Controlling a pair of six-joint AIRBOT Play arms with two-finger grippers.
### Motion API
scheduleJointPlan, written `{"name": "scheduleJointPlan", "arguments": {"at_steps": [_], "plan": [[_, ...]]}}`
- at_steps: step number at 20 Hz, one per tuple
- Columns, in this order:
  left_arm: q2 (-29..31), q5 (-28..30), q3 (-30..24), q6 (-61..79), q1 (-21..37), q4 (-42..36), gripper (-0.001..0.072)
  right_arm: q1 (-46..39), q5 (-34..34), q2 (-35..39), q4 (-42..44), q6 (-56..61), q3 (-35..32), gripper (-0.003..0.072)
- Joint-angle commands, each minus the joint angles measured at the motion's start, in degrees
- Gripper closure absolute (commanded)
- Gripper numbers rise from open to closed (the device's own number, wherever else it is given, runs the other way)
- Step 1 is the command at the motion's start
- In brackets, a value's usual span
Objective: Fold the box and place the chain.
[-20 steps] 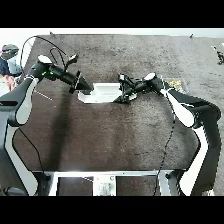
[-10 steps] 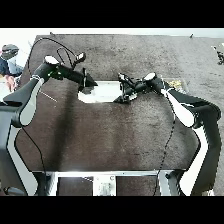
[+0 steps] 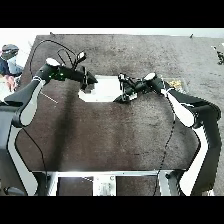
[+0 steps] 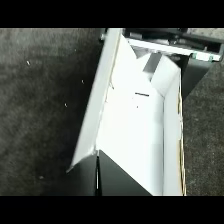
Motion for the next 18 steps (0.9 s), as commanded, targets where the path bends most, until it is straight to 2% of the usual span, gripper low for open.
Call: {"name": "scheduleJointPlan", "arguments": {"at_steps": [1, 18], "plan": [[0.0, 3.4, -3.2, 0.4, 0.0, 0.0, 0.0698, 0.0, 0.2, 0.0, 0.0, 0.0, 0.0, 0.0223], [0.0, 7.0, -4.5, -0.8, 0.0, 1.3, 0.0700, 0.0, 0.2, 0.0, 0.0, 0.0, 0.0, 0.0223]]}}
